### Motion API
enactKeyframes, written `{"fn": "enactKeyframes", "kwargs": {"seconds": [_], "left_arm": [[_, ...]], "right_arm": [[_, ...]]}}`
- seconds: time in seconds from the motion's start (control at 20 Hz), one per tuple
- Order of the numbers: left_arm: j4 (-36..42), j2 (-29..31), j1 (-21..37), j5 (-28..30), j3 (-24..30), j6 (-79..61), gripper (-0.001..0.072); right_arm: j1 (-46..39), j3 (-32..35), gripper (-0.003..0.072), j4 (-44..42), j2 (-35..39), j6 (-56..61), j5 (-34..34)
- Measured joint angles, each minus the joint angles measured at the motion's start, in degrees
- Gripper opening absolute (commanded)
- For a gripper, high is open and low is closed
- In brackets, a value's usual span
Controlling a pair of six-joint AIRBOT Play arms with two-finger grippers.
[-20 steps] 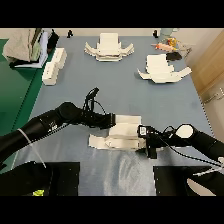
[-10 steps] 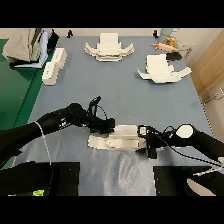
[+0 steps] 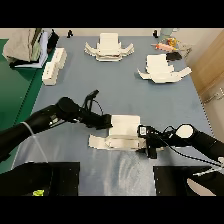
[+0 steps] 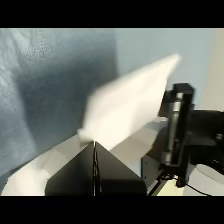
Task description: Fold the box.
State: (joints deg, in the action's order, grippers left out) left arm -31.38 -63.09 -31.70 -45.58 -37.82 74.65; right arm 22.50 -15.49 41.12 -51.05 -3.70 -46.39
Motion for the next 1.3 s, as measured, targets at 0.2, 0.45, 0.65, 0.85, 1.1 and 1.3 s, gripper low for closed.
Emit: {"fn": "enactKeyframes", "kwargs": {"seconds": [0.2,0.45,0.65,0.85,1.1,1.3], "left_arm": [[-1.9,9.2,8.5,-10.3,0.4,-6.6,0.0017],[-5.2,17.3,10.8,-18.4,3.4,-22.9,0.0016],[-8.9,20.0,7.5,-18.8,6.5,-37.6,0.0689],[-4.2,20.6,5.7,-11.7,12.5,-53.9,0.0689],[-0.4,18.1,2.6,-5.0,16.6,-69.7,0.0689],[2.9,13.4,0.1,-0.1,17.3,-78.8,0.0689]], "right_arm": [[0.0,0.0,0.051,0.0,0.0,0.0,0.0],[0.0,0.0,0.051,0.0,0.0,0.0,0.0],[0.0,0.0,0.051,0.0,0.0,0.0,0.0],[0.0,0.0,0.051,0.0,0.0,0.0,0.0],[0.0,0.0,0.051,0.0,0.0,0.0,0.0],[0.0,0.0,0.051,0.0,0.0,0.0,0.0]]}}
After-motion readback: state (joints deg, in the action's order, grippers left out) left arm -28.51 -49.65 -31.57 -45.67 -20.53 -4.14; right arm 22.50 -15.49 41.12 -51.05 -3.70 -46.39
